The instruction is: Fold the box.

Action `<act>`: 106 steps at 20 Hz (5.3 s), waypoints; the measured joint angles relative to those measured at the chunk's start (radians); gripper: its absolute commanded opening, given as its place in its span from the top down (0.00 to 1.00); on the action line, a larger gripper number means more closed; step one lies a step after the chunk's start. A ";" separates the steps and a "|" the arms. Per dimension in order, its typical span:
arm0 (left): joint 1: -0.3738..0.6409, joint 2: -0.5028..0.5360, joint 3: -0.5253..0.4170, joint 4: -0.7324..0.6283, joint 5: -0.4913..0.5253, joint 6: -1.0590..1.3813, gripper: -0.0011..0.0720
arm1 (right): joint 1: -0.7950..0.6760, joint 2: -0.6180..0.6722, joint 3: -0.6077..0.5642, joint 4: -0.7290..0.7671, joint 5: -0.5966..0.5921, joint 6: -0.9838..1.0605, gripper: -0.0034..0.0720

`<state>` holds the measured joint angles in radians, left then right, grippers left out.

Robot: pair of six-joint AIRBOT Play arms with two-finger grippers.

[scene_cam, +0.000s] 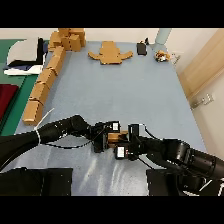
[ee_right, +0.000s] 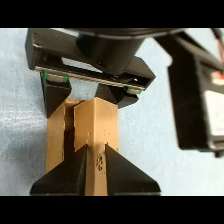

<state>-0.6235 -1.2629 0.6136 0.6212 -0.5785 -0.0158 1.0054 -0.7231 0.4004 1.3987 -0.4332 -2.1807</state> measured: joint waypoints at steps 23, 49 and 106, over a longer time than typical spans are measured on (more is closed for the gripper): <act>0.000 0.000 0.000 0.000 0.000 0.000 0.36 | 0.010 -0.042 0.000 0.173 -0.055 0.000 0.53; 0.000 0.000 0.000 0.000 0.000 0.000 0.36 | -0.934 -0.375 0.378 0.731 -0.553 0.354 0.95; 0.000 0.000 0.000 0.000 0.000 0.000 0.36 | -0.787 -0.541 0.259 1.103 -0.884 -0.087 0.95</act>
<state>-0.6235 -1.2629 0.6140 0.6212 -0.5785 -0.0158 0.2184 -1.2644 0.6598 2.5019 -1.3174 -2.2677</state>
